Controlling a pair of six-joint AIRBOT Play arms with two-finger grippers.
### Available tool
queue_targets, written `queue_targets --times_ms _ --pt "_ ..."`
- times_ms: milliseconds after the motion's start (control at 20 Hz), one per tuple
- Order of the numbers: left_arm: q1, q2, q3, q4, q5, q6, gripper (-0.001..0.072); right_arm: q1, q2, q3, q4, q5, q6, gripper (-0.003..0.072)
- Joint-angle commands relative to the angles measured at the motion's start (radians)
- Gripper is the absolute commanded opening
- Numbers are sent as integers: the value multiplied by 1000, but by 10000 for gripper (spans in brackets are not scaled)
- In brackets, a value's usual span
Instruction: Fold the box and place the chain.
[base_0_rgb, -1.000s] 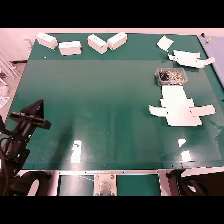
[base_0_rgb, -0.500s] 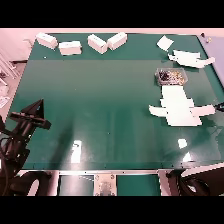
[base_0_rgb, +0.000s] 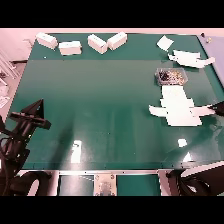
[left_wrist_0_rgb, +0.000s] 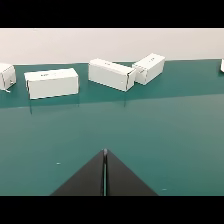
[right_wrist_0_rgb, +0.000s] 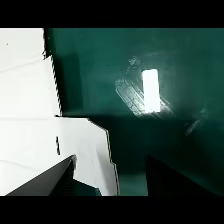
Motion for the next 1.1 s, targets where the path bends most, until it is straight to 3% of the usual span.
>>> queue_targets --times_ms 0,400,700,800,900,1050 --pt "0 0 0 0 0 0 21 35 -17 6 1 13 -14 504" --pt "0 0 0 0 0 0 21 76 -46 6 -33 79 -15 487" --pt "0 0 0 0 0 0 21 90 -51 5 -56 122 -14 388" --pt "0 0 0 0 0 0 21 92 -53 -3 -58 141 -14 280" --pt "0 0 0 0 0 0 21 95 -54 -25 -58 142 -14 242" --pt "0 0 0 0 0 0 21 106 -58 -51 -58 143 -15 39"
